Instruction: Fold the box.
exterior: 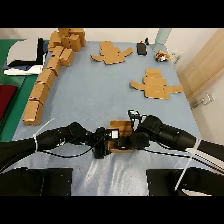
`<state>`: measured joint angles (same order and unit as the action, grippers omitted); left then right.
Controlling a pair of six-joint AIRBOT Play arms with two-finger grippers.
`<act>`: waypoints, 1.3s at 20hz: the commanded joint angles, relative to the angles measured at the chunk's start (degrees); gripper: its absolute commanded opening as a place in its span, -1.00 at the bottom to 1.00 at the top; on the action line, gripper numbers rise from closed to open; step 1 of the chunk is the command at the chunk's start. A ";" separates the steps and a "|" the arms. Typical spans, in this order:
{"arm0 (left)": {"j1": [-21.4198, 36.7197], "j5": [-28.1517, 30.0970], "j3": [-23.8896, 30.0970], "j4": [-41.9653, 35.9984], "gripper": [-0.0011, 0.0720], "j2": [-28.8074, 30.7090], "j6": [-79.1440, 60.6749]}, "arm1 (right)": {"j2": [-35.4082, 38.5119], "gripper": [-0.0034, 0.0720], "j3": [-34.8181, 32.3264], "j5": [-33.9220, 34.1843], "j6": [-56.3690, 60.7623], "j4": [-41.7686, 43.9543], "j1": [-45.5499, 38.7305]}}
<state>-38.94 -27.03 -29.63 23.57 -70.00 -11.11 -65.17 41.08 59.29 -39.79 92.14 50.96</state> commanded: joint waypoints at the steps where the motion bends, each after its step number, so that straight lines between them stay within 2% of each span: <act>1: 0.00 0.02 -0.07 0.02 0.46 -0.02 0.00 | -2.84 0.41 2.25 3.28 11.58 -5.33 2.01; 3: 0.00 0.00 -0.07 0.00 0.46 -0.02 0.00 | -3.82 0.23 2.58 5.31 14.23 -6.93 2.01; 4: 0.00 0.02 -0.07 0.02 0.46 -0.02 0.00 | -3.98 0.06 2.58 6.58 14.51 -7.17 2.01; 6: 0.00 0.00 -0.07 0.02 0.46 -0.02 0.00 | -3.96 -0.34 2.58 7.72 14.88 -7.98 2.01; 8: 0.00 0.00 -0.07 0.02 0.46 -0.02 0.00 | -3.98 -0.87 2.58 7.17 14.78 -7.98 2.01; 12: 0.00 0.00 -0.07 0.02 0.46 0.00 0.00 | -3.98 -0.90 2.58 6.54 14.23 -7.91 2.03; 13: 0.00 0.00 -0.07 0.02 0.46 -0.02 0.00 | -3.98 -0.69 2.58 6.40 14.23 -7.89 2.03; 14: 0.00 0.00 -0.07 0.02 0.46 -0.02 0.00 | -3.98 0.00 2.58 6.36 14.23 -7.72 2.01; 15: 0.00 0.00 -0.07 0.02 0.46 -0.02 0.00 | -3.96 0.31 2.60 6.34 14.23 -7.56 2.01; 18: 0.00 0.00 -0.07 0.02 0.46 -0.02 0.00 | -3.96 0.31 2.60 6.36 14.27 -7.50 2.01; 19: 0.00 0.00 -0.07 0.00 0.46 -0.02 0.00 | -3.96 0.24 2.60 6.36 14.27 -7.50 2.01; 20: 0.00 0.00 -0.07 0.00 0.46 -0.02 0.00 | -3.98 -0.07 2.58 6.36 14.27 -7.50 2.01; 22: 0.00 0.00 -0.07 0.02 0.46 -0.02 0.00 | -3.98 -0.90 2.58 6.36 14.19 -7.15 2.01; 25: 0.00 0.02 -0.07 0.02 0.46 -0.02 0.00 | -3.96 -0.90 2.60 5.86 12.76 -6.84 2.01; 26: 0.00 0.00 -0.07 0.02 0.46 -0.02 0.00 | -3.91 -0.75 2.60 5.57 12.76 -6.78 2.01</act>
<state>-38.98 -26.98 -29.63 23.62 -70.00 -11.18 -69.10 43.66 65.45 -26.15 85.03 52.97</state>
